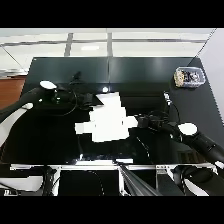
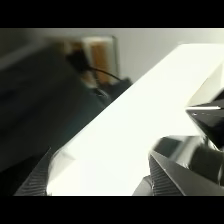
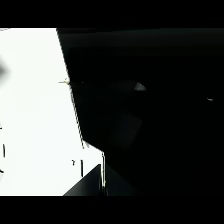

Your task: Fold the box and place the chain.

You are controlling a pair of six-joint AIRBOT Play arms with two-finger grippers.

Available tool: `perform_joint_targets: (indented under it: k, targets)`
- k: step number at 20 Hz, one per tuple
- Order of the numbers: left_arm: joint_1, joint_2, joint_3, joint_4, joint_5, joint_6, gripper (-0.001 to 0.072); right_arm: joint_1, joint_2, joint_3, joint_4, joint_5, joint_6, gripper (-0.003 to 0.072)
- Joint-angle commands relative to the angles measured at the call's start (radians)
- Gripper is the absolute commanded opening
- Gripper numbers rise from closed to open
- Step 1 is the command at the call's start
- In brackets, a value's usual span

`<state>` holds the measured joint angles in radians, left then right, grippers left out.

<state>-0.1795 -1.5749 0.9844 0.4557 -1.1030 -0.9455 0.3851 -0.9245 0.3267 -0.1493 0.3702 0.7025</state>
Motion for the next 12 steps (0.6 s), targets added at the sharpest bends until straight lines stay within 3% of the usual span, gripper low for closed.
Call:
perform_joint_targets:
  k: [1,3,4,6,7,9,12]
  targets:
    - [-0.029,-0.139,0.130,-0.007,-0.264,0.091,0.0701,0.010,0.001,-0.001,0.002,-0.012,0.000,0.0013]
    - [-0.028,-0.180,0.187,0.074,-0.405,0.109,0.0701,0.010,0.001,-0.001,-0.002,-0.013,0.000,0.0013]
    - [-0.028,-0.183,0.205,0.155,-0.421,0.109,0.0699,0.010,0.001,-0.001,-0.002,-0.013,0.000,0.0013]
    - [-0.031,-0.183,0.228,0.261,-0.421,0.110,0.0607,0.010,0.001,-0.001,-0.002,-0.016,0.000,0.0013]
    - [-0.031,-0.183,0.233,0.281,-0.422,0.116,0.0595,0.010,0.001,-0.001,-0.003,-0.016,0.000,0.0012]
    - [-0.030,-0.183,0.235,0.289,-0.416,0.132,0.0492,0.010,0.001,-0.001,-0.006,-0.016,0.000,0.0013]
    - [-0.030,-0.183,0.235,0.296,-0.399,0.125,0.0491,0.010,0.001,-0.001,-0.005,-0.017,0.000,0.0013]
